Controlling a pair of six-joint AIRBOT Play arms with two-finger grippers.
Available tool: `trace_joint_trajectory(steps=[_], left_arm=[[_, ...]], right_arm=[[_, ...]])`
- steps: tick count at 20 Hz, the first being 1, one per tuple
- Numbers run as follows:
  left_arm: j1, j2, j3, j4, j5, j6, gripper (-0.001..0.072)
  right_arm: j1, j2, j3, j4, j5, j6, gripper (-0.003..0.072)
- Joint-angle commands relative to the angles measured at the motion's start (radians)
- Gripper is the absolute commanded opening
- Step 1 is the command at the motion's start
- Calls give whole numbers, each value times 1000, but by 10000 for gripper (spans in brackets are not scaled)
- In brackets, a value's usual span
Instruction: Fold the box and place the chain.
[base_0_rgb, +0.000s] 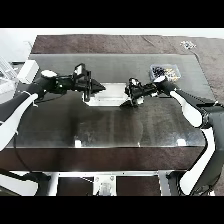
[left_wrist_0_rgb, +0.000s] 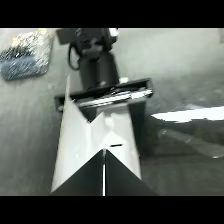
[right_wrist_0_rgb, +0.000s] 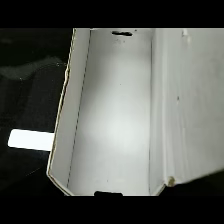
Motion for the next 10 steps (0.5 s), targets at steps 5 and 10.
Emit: trace_joint_trajectory(steps=[5,10], left_arm=[[-37,-101,64,-24,254,-29,19],[-37,-179,134,-22,302,-57,19]], right_arm=[[0,0,0,0,0,0,583],[0,0,0,0,0,0,583]])
